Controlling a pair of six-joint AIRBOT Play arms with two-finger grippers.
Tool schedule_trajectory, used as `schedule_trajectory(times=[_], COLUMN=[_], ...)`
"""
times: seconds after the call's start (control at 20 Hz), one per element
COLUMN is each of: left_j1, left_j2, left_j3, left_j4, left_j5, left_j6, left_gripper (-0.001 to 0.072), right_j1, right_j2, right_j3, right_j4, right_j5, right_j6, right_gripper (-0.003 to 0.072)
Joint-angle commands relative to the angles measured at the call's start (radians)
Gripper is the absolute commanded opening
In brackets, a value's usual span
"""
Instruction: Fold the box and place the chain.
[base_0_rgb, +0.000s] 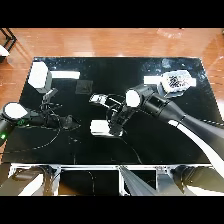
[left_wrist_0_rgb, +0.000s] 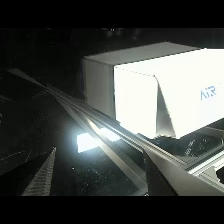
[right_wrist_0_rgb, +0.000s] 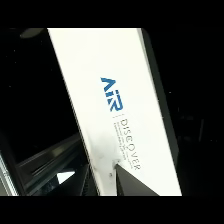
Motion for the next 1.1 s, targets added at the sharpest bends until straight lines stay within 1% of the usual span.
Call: schedule_trajectory(times=[0.0, 0.25, 0.4, 0.5, 0.6, 0.65, 0.7, 0.75, 0.85, 0.9, 0.95, 1.0, 1.05], left_j1=[0.0, 0.0, 0.0, 0.0, -0.001, -0.001, -0.001, -0.001, -0.003, -0.002, -0.003, -0.002, -0.002], left_j2=[-0.001, -0.001, -0.001, -0.001, -0.001, -0.001, -0.001, -0.001, -0.001, -0.001, -0.001, -0.001, -0.001], left_j3=[0.0, -0.001, 0.0, -0.001, -0.001, -0.001, 0.0, -0.001, -0.001, -0.001, -0.001, -0.001, -0.001], left_j4=[0.0, 0.0, 0.0, 0.0, 0.0, 0.0, 0.0, 0.0, 0.0, 0.0, 0.0, 0.0, 0.0], left_j5=[0.0, 0.0, 0.0, -0.003, -0.002, 0.0, 0.0, 0.0, 0.0, 0.0, 0.0, 0.0, 0.0], left_j6=[0.0, 0.0, 0.0, 0.0, 0.0, 0.0, 0.0, 0.0, 0.002, 0.002, 0.002, 0.002, 0.002], left_gripper=[0.0642, 0.0642, 0.0642, 0.0642, 0.0642, 0.0642, 0.0642, 0.0642, 0.0642, 0.0642, 0.0642, 0.0642, 0.0642], right_j1=[0.018, 0.02, 0.013, -0.016, -0.069, -0.092, -0.116, -0.135, -0.149, -0.146, -0.14, -0.134, -0.127], right_j2=[0.0, 0.002, 0.039, 0.11, 0.203, 0.251, 0.306, 0.351, 0.406, 0.404, 0.397, 0.385, 0.367], right_j3=[-0.025, -0.042, -0.025, -0.022, -0.027, -0.05, -0.098, -0.164, -0.333, -0.42, -0.498, -0.564, -0.597], right_j4=[0.0, 0.008, 0.009, 0.008, 0.008, 0.008, 0.012, 0.026, 0.15, 0.269, 0.411, 0.549, 0.638], right_j5=[-0.01, -0.013, -0.005, 0.054, 0.159, 0.172, 0.155, 0.106, -0.053, -0.175, -0.32, -0.457, -0.55], right_j6=[0.014, 0.035, 0.122, 0.236, 0.333, 0.374, 0.42, 0.481, 0.536, 0.557, 0.558, 0.553, 0.529], right_gripper=[0.0221, 0.0221, 0.0221, 0.0221, 0.022, 0.0191, 0.0013, 0.0022, 0.0022, 0.0022, 0.0022, 0.0022, 0.0022])
